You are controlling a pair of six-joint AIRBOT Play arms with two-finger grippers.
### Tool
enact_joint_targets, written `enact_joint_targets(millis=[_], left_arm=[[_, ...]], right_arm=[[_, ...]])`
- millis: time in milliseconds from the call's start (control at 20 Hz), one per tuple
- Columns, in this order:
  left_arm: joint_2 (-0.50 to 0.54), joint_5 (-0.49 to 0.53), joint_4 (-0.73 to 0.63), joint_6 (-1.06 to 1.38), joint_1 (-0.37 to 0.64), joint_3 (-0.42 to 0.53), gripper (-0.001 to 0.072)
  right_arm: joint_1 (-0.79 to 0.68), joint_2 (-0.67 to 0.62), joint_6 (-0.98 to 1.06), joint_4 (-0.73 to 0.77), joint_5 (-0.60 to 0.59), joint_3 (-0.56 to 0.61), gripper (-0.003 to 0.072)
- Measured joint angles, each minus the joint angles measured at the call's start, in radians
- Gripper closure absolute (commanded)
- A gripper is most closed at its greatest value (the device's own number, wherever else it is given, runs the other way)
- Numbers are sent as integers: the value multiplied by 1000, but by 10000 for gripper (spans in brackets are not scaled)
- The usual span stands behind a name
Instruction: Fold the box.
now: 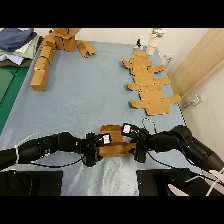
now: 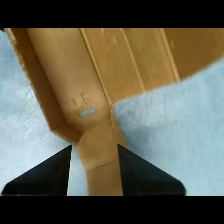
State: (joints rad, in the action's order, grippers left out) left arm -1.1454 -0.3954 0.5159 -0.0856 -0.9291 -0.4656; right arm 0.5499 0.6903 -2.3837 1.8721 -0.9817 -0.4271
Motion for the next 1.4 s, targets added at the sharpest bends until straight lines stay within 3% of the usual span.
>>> enact_joint_targets(millis=[100, 200, 300, 500, 550, 600, 650, 1150, 1250, 1350, 1400], left_arm=[[0, 0, 0, 0, 0, 0, 264], [0, 0, 0, 0, 0, 0, 264], [0, 0, 0, 0, 0, 0, 264], [0, 0, 0, 0, 0, 0, 264], [0, 0, 0, 0, 0, 0, 264], [0, 0, 0, 0, 0, 0, 264], [0, 0, 0, 0, 0, 0, 264], [0, 0, 0, 1, 0, 0, 264], [0, 0, 0, 0, 0, 0, 264], [0, 0, -3, -4, 0, 0, 264], [0, -1, -3, -3, 0, 0, 264]], right_arm=[[0, 30, -79, 35, 41, 3, 242], [0, 46, -156, 91, 60, 3, 438], [7, 54, -227, 137, 69, 4, 549], [50, 71, -298, 185, 101, 4, 544], [61, 80, -307, 193, 116, 4, 511], [71, 91, -314, 199, 130, 4, 433], [78, 101, -319, 203, 139, 4, 273], [93, 141, -332, 207, 166, 4, 234], [93, 131, -298, 189, 161, 2, 328], [94, 102, -159, 110, 112, -18, 629], [93, 80, -53, 35, 64, -37, 675]])
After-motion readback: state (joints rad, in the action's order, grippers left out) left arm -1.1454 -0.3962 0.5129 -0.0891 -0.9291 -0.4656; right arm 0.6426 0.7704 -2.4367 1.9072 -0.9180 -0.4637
